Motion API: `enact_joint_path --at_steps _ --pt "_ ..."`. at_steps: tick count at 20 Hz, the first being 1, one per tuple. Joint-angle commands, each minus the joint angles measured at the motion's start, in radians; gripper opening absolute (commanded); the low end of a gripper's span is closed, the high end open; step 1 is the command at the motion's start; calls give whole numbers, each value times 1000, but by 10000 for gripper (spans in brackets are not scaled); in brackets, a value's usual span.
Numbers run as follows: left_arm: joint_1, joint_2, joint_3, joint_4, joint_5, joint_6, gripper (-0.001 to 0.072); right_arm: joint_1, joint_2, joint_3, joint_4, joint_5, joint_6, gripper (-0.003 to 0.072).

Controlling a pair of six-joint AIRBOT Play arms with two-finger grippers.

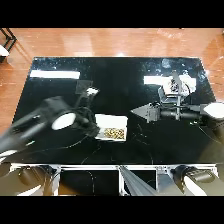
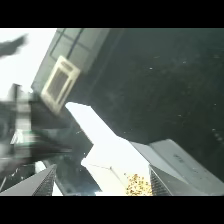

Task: Fold the box and place the chain.

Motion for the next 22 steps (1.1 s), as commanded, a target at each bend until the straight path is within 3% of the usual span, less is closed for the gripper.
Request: enact_joint_path --at_steps 1,4,6,7,9,13,17,22 --pt "70 238 -67 18 -63 100 544 -11 -9 23 -45 -25 73 698" --pt "319 343 -192 -114 -55 254 544 62 -134 256 -323 9 249 698" --pt "556 334 -270 -351 7 433 545 157 -274 457 -544 26 372 698" --pt "670 314 -305 -497 38 536 598 205 -351 542 -639 60 427 698" --pt "804 264 -341 -674 28 682 642 305 -489 656 -768 163 479 698" --pt "809 213 -344 -689 20 737 640 437 -556 672 -762 154 420 698" --pt "781 212 -344 -689 26 737 639 472 -556 672 -737 160 420 697" --pt "764 212 -344 -692 43 737 639 475 -556 671 -692 296 342 698"
